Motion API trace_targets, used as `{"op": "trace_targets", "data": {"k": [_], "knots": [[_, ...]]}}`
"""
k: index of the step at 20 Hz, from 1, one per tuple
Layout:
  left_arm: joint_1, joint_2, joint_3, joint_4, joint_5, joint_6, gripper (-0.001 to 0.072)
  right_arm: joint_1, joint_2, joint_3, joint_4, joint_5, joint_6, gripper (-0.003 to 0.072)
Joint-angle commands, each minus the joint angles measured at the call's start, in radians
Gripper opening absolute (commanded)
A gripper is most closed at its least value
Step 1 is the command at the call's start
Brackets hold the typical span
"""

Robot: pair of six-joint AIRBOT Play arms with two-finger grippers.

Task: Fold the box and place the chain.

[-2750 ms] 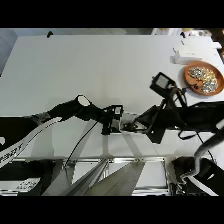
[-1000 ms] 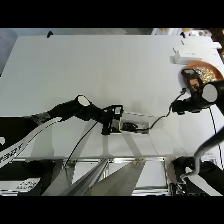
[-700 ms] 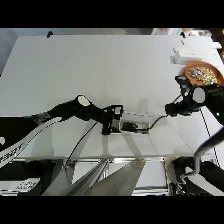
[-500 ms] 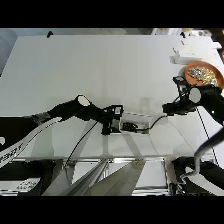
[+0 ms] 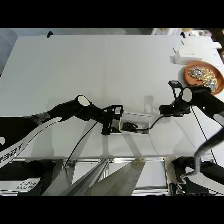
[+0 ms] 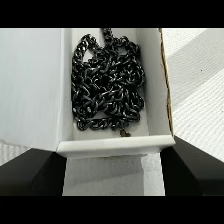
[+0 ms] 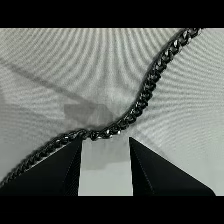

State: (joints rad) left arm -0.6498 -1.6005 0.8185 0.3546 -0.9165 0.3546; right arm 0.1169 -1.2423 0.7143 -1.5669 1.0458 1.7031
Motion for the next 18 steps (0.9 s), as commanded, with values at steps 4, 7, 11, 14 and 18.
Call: {"op": "trace_targets", "data": {"k": [4,7,11,14,18], "knots": [[0.0,0.0,0.001,0.0,0.0,0.0,0.0208,0.0,-0.051,0.0,0.0,-0.02,0.002,0.0285],[0.0,0.0,0.001,0.0,0.0,0.0,0.0208,0.0,-0.051,0.0,0.0,-0.016,-0.002,0.0046],[0.0,0.0,0.0,0.001,0.0,0.0,0.0208,0.005,-0.018,0.0,-0.004,0.019,-0.038,0.0014],[0.0,0.0,0.001,0.0,0.0,0.0,0.0208,0.005,0.077,0.0,-0.007,0.042,-0.061,0.0014],[0.0,0.0,0.001,0.001,0.0,0.0,0.0208,0.005,0.255,0.0,0.014,0.153,-0.133,0.0014]]}}
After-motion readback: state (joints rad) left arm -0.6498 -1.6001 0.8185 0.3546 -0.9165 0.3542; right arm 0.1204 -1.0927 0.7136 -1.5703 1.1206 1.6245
